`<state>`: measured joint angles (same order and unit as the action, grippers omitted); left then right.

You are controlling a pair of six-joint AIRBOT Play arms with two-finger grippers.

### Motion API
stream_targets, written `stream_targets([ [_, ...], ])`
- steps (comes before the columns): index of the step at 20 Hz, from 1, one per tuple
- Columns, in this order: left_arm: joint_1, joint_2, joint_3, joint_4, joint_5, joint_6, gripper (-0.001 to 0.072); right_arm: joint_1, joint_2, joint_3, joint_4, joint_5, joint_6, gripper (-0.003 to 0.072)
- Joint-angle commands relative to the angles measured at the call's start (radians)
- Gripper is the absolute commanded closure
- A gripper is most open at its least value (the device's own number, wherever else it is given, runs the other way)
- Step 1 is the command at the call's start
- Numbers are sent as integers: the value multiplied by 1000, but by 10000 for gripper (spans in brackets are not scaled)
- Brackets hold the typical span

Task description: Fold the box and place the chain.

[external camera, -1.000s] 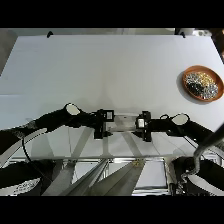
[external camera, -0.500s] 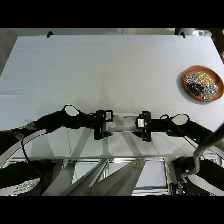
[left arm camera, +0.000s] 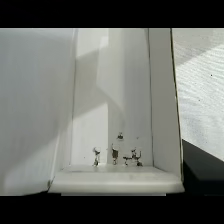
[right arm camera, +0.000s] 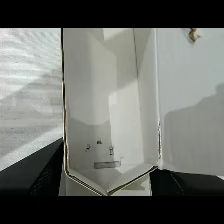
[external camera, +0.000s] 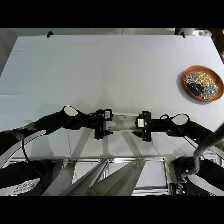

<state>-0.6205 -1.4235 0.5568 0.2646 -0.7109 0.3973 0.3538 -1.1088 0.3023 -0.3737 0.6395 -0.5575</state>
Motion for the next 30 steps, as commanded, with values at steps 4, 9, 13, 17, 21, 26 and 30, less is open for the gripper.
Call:
stream_targets([
  [4,0,0,0,2,48,6,313,-1,1,0,0,0,0,252],
  [9,0,0,0,2,48,6,314,-1,1,0,0,0,0,252],
  [13,0,0,0,2,48,6,314,-1,1,0,0,0,0,252],
  [17,0,0,0,2,48,6,314,-1,1,0,0,0,0,252],
  [21,0,0,0,2,48,6,314,-1,1,0,1,0,0,252],
  [26,0,0,0,2,46,4,315,-1,1,0,16,-10,0,252],
  [30,3,1,0,0,42,5,189,0,1,0,15,-9,3,252],
])
